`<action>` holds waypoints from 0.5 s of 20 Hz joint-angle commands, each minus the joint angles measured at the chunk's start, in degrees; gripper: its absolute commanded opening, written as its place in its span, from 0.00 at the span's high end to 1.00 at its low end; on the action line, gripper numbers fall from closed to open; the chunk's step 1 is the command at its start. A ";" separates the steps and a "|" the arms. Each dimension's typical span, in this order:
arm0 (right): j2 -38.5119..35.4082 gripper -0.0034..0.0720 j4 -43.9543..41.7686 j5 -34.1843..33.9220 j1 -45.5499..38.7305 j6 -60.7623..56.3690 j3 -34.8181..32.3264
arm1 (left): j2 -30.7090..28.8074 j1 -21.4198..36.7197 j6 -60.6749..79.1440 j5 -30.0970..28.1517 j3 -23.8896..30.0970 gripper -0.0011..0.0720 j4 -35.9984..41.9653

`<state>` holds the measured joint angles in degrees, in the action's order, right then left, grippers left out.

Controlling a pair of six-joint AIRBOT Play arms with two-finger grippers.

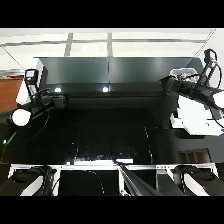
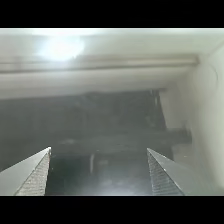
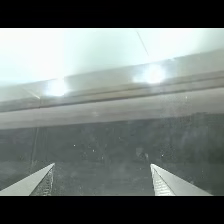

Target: Fold the box and place the chain.

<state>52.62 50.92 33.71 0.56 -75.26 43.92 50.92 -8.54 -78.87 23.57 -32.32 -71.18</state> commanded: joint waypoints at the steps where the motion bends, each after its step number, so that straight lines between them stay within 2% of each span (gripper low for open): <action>1: 2.38 0.00 12.41 0.96 -2.82 -5.40 0.37 | 5.46 -0.76 -4.09 9.01 -7.15 0.01 -4.68; 3: 5.07 0.00 27.26 3.19 -11.93 -17.22 3.56 | 7.52 0.66 -11.41 15.41 -11.43 0.01 -9.46; 5: 8.46 0.00 35.19 4.59 -24.28 -18.60 8.41 | 7.96 2.38 -13.33 19.56 -13.46 0.01 -11.26; 7: 13.70 0.00 37.62 9.73 -37.46 -18.58 14.49 | 8.07 3.26 -13.35 21.57 -13.53 0.01 -10.88; 10: 23.17 0.00 33.64 23.26 -53.64 -13.62 23.37 | 8.55 3.26 -13.09 22.56 -13.53 0.01 -10.82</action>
<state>68.45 83.07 45.56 -38.61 -91.29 60.03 58.74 -5.76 -90.87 42.92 -44.99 -80.99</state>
